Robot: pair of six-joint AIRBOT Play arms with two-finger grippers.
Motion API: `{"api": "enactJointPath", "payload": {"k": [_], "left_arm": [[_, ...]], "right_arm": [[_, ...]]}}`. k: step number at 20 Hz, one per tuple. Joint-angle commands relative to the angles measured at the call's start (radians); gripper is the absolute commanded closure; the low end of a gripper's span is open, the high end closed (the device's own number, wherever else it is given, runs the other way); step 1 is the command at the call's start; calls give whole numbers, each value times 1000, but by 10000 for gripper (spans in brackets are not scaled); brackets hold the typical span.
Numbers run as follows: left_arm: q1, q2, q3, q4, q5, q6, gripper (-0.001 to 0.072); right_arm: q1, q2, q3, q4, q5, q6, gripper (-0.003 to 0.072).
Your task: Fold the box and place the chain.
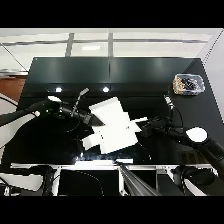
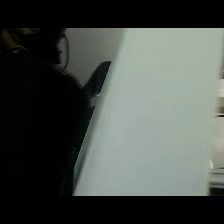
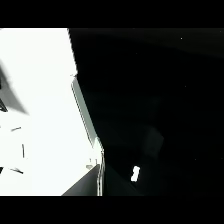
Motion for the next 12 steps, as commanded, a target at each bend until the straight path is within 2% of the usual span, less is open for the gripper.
{"api": "enactJointPath", "payload": {"k": [1,5,7,10,11,12], "left_arm": [[-1,-24,27,54,-55,10,369],[-1,-24,27,82,-56,10,382],[-1,-24,27,82,-42,10,518],[-1,-24,27,85,-41,11,680],[-2,-23,30,106,-49,10,681],[-8,-22,38,139,-51,5,681]], "right_arm": [[1,0,-1,0,-7,4,646],[1,0,-1,0,-11,4,646],[1,0,-1,-4,-11,4,645],[1,1,0,-3,-11,9,645],[0,1,0,-4,-11,11,564],[-5,1,0,-11,-11,12,210]]}}
